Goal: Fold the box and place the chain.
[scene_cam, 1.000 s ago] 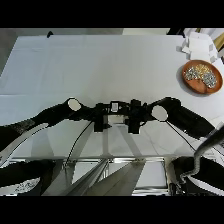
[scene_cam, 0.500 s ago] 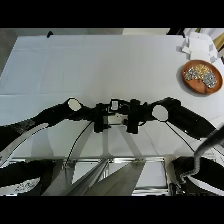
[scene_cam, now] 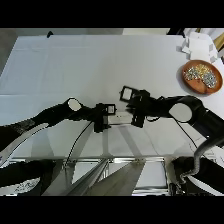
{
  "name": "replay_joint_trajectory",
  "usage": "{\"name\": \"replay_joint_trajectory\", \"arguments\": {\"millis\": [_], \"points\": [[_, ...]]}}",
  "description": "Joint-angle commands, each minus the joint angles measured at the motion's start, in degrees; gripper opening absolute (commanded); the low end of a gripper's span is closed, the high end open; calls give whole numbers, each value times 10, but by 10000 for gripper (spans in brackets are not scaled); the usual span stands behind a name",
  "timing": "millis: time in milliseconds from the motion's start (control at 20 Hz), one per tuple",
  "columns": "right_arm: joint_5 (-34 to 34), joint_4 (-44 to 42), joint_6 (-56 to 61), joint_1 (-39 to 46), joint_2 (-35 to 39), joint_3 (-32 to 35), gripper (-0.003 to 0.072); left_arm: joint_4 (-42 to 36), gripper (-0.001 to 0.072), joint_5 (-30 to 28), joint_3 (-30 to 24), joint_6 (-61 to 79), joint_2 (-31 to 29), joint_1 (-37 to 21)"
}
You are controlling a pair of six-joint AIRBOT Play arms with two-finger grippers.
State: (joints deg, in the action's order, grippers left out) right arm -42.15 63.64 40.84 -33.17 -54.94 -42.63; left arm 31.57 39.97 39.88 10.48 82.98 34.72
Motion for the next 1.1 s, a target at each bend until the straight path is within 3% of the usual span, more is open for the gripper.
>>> {"name": "replay_joint_trajectory", "arguments": {"millis": [0,150,350,700,1050], "points": [[71,-134,42,47,12,45,17,0,135,-1,0,0,0,0],[166,-325,10,52,11,124,16,0,135,-1,0,0,0,0],[147,-475,-131,43,6,168,16,0,135,-1,0,0,0,0],[113,-480,-140,-9,-67,175,15,0,135,-1,0,0,0,0],[115,-473,-137,-25,-72,175,17,0,135,-1,0,0,0,0]]}}
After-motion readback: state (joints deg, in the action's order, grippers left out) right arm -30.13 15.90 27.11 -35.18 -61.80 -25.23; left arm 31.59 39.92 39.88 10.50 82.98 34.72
